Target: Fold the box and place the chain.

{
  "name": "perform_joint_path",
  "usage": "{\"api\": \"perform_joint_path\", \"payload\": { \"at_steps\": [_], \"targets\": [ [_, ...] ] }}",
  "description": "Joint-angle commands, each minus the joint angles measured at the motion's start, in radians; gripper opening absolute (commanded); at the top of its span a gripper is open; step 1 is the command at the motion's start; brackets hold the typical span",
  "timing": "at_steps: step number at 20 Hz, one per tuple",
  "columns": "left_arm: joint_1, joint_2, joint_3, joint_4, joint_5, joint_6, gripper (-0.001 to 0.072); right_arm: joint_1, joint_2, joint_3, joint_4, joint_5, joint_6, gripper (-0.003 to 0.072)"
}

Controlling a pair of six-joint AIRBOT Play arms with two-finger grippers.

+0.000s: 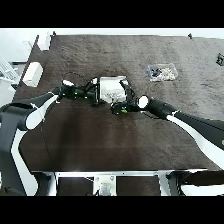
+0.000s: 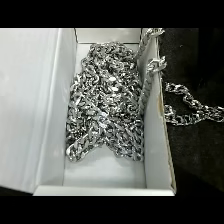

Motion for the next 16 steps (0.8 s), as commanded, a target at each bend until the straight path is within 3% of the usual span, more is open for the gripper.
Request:
{"api": "perform_joint_path", "payload": {
  "at_steps": [1,5,6,11,16],
  "targets": [
    [0.000,0.000,0.000,0.000,0.000,0.000,0.0462,-0.003,-0.013,0.002,-0.035,-0.004,0.000,0.0400],
    [0.000,0.000,0.000,0.000,0.000,0.000,0.0462,-0.002,-0.020,0.012,-0.043,-0.005,0.000,0.0397],
    [0.000,0.000,0.000,0.000,0.000,0.000,0.0462,-0.002,-0.025,0.019,-0.042,-0.004,0.000,0.0363],
    [0.000,0.000,0.000,0.000,0.000,0.000,0.0462,0.011,-0.040,0.040,-0.042,0.001,0.000,0.0348],
    [0.000,0.000,0.000,0.000,0.000,0.000,0.0461,0.023,-0.055,0.040,-0.043,0.016,0.000,0.0280]
  ]
}}
